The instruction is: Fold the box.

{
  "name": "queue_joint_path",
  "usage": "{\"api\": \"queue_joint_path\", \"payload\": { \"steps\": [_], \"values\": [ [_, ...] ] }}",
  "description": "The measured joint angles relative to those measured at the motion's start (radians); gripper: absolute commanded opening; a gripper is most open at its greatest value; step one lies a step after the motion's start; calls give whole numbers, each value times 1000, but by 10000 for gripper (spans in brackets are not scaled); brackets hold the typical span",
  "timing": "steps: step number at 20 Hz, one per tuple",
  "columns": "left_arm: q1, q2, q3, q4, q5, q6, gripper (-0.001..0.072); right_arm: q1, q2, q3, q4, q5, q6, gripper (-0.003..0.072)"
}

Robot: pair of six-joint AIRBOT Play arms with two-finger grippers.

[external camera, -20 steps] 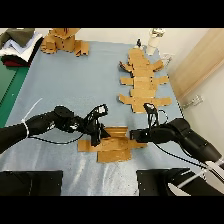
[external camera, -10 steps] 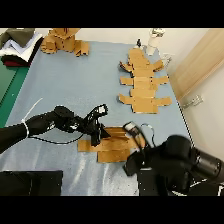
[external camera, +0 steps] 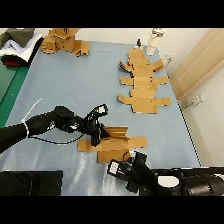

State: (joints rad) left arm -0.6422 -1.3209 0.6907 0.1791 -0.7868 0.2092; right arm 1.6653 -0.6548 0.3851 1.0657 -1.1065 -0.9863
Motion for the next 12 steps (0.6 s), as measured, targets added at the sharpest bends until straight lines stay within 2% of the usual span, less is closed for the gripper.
{"api": "queue_joint_path", "payload": {
  "steps": [7, 12],
  "values": [
    [0, 0, 0, 0, 0, 0, 13, -16, -164, -15, -113, 118, 9, 380],
    [0, 0, 0, 0, 0, 0, 13, -61, -245, -16, -160, 156, 18, 380]
  ]
}}
